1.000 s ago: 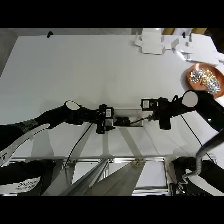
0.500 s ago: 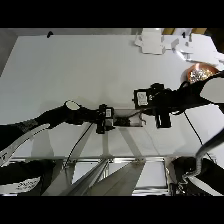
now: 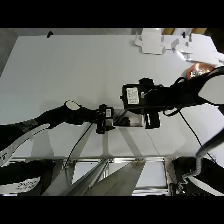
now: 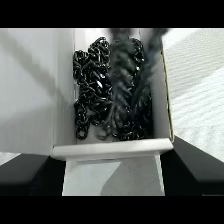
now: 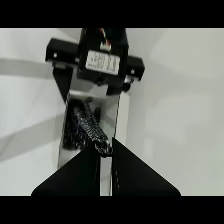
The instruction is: Fold the box and place the chain.
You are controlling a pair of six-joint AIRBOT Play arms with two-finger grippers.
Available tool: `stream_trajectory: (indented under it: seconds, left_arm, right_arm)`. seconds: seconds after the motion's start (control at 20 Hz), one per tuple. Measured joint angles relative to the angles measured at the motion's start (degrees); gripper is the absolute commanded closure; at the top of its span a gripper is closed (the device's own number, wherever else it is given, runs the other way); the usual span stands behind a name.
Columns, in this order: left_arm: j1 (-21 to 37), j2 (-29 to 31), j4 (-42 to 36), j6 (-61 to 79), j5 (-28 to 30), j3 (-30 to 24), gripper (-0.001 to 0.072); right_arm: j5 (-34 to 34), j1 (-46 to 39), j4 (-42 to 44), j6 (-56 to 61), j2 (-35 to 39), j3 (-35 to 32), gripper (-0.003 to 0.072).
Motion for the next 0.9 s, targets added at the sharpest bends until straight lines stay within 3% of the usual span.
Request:
stream_trajectory:
  seconds: [0.2,0.3,0.35,0.45,0.55,0.9]
  left_arm:
    - [0.00,0.00,0.00,0.00,0.00,0.00,0.0577]
    - [0.00,0.00,-0.02,-0.02,0.00,0.00,0.0577]
    - [0.00,0.00,0.00,0.00,0.00,0.00,0.0577]
    - [0.00,0.00,0.00,-0.02,0.00,0.00,0.0577]
    - [0.00,0.00,0.00,0.00,0.00,0.00,0.0577]
    - [0.00,0.00,0.00,-0.02,0.00,0.00,0.0577]
  right_arm:
    - [3.74,-0.63,-3.04,1.53,-4.07,0.13,0.0648]
    - [4.94,-1.31,-3.82,1.84,-5.86,0.15,0.0390]
    - [5.25,-1.57,-4.09,1.84,-6.49,0.15,0.0370]
    - [5.11,-1.90,-4.26,1.95,-7.34,0.35,0.0411]
    - [3.52,-2.54,-4.13,1.97,-7.80,0.90,0.0666]
    - [-1.14,-6.64,0.44,2.25,-14.45,1.49,0.0665]
